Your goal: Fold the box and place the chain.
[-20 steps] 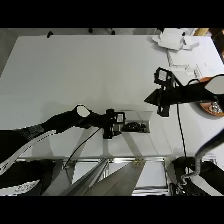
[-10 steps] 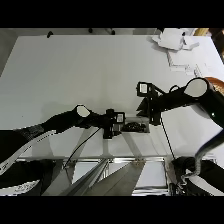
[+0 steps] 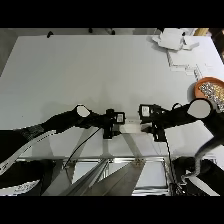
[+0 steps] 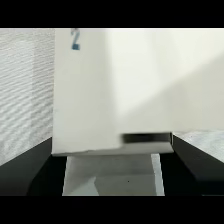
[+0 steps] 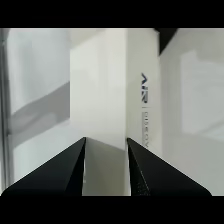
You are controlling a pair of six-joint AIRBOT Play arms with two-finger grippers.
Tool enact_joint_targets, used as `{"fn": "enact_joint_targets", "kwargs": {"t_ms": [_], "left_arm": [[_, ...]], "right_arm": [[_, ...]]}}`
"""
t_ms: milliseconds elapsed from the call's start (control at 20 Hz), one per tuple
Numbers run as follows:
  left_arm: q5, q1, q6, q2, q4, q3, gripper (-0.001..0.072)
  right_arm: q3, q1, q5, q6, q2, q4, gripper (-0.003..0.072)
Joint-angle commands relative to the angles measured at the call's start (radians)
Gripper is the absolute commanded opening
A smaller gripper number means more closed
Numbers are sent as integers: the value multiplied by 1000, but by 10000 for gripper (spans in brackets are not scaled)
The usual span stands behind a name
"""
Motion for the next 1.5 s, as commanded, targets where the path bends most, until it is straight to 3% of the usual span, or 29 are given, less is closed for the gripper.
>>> {"fn": "enact_joint_targets", "kwargs": {"t_ms": [0,200,400,550,700,1000,1150,1250,1450], "left_arm": [[0,0,0,1,0,0,275],[0,0,0,1,0,0,275],[0,0,0,1,0,0,275],[0,0,0,1,0,0,275],[0,0,0,1,0,0,275],[0,0,0,1,0,0,275],[0,0,0,1,0,0,275],[0,0,0,1,0,0,275],[0,0,0,1,0,0,275]], "right_arm": [[-34,52,-38,7,24,-43,295],[-34,53,-137,8,24,-90,296],[-34,53,-140,8,24,-122,287],[-36,53,-141,7,23,-125,192],[-49,53,-149,7,23,-126,156],[-62,53,-204,8,22,-124,155],[-62,53,-204,8,22,-124,151],[-62,53,-204,8,22,-122,107],[-62,53,-187,8,22,-108,111]]}}
